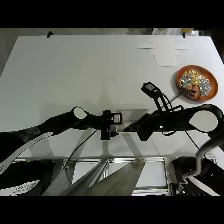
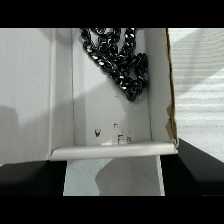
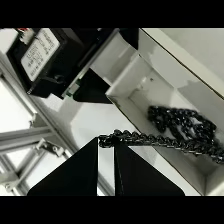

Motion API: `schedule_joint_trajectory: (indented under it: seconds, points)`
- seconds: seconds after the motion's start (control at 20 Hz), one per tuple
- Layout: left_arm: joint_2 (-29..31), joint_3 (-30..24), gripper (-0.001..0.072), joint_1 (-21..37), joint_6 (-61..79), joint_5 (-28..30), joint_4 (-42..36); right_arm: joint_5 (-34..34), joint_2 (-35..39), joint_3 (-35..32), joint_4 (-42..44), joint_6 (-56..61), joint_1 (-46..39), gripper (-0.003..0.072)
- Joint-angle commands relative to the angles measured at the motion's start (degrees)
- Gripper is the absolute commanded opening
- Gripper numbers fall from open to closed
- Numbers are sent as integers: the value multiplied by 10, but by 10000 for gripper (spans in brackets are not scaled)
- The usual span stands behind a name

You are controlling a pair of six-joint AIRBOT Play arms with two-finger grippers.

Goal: Fold the box and place the chain.

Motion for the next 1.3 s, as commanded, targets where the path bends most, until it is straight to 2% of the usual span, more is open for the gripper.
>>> schedule_joint_trajectory:
  seconds: [0.0,0.25,0.35,0.4,0.55,0.6,0.8,0.95,1.25]
  points:
    - [0,0,210,0,0,0,0,-37,-9,0,12,2,28,13]
    - [0,0,210,0,0,0,0,-60,-47,-1,7,2,43,14]
    - [0,0,210,0,0,0,0,-71,-72,-4,-33,2,43,17]
    - [0,0,210,0,0,0,0,-72,-83,-6,-54,3,43,52]
    - [0,0,210,0,0,0,0,-70,-108,-6,-92,27,43,241]
    - [0,0,210,0,0,0,0,-70,-109,-6,-95,25,43,256]
    - [0,0,210,0,0,0,0,-5,-108,46,-102,14,1,259]
    - [0,0,210,0,0,0,0,37,-108,104,-149,10,-61,257]
    - [0,0,210,0,0,0,0,26,-113,130,-204,11,-182,257]
